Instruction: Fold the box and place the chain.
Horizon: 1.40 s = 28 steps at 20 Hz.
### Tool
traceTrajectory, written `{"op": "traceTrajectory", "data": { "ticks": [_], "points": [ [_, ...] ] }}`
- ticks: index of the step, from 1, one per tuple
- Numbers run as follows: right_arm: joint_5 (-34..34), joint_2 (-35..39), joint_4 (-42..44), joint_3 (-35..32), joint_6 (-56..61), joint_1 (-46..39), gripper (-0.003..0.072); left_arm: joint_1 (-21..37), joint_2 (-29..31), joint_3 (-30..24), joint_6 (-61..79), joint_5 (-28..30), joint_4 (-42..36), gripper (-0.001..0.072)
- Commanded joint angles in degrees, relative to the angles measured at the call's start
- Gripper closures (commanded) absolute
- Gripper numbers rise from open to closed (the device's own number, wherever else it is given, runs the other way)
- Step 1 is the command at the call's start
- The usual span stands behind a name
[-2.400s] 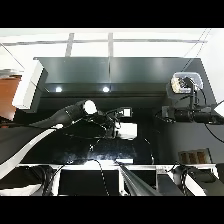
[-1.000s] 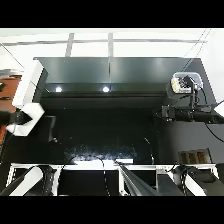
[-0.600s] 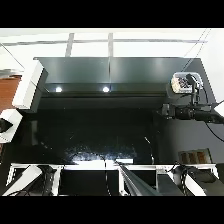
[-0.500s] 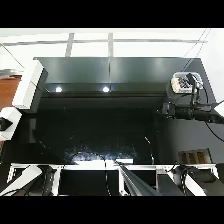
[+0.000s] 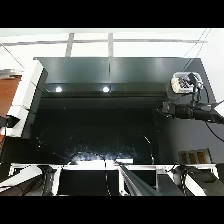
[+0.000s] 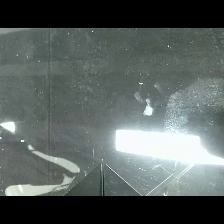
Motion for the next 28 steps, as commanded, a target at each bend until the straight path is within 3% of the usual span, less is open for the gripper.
{"op": "traceTrajectory", "data": {
  "ticks": [1, 4, 9, 13, 15, 16, 17, 19, 20, 24, 27, 28],
  "points": [
    [-0.11, 0.04, 0.02, 0.04, 0.31, 0.0, 0.0669, -0.09, -0.5, -0.02, 1.6, 0.59, -0.39, -0.001],
    [-0.09, 0.04, 0.02, 0.04, 0.31, 0.0, 0.0669, -0.09, 1.22, 0.74, 1.09, 0.35, -0.63, -0.001],
    [-1.18, 0.04, 2.62, 0.07, 0.22, 0.0, 0.0669, -0.72, 7.26, 1.07, 0.24, -0.09, -13.46, -0.001],
    [-1.73, 0.04, 2.54, 0.07, -0.68, 0.02, 0.0669, -4.22, 14.19, 2.62, -0.66, -1.38, -16.98, -0.0009],
    [-5.46, 0.04, 2.82, 0.35, -1.68, 0.28, 0.0669, -7.61, 17.99, 3.3, -1.73, -1.01, -23.85, 0.0002],
    [-10.38, -0.02, 3.17, 1.01, -1.95, 1.29, 0.0669, -10.56, 19.26, 3.69, -2.21, 0.22, -27.82, 0.0131],
    [-14.78, -0.63, 3.65, 2.45, -2.82, 3.17, 0.0669, -13.99, 19.69, 4.28, -6.71, 1.29, -29.83, 0.0382],
    [-16.24, -4.39, 0.94, 8.87, -4.79, 8.33, 0.0669, -22.99, 19.12, 6.25, -16.35, 0.79, -30.08, 0.0627],
    [-14.86, -6.97, -2.82, 12.85, -4.63, 10.75, 0.0669, -28.65, 18.99, 6.49, -18.01, 0.5, -29.99, 0.0685],
    [-5.05, -11.21, -26.1, 23.3, 10.12, 12.81, 0.0669, -50.21, 18.93, 6.43, -26.71, 1.51, -21.42, 0.0687],
    [6.08, -10.62, -41.44, 22.6, 18.95, 11.67, 0.067, -59.39, 18.95, 4.2, -44.63, 1.88, -9.07, 0.0687],
    [5.97, -9.86, -43.74, 20.26, 20.72, 11.67, 0.067, -61.51, 18.95, 2.38, -49.09, 2.1, -5.7, 0.0688]
  ]
}}
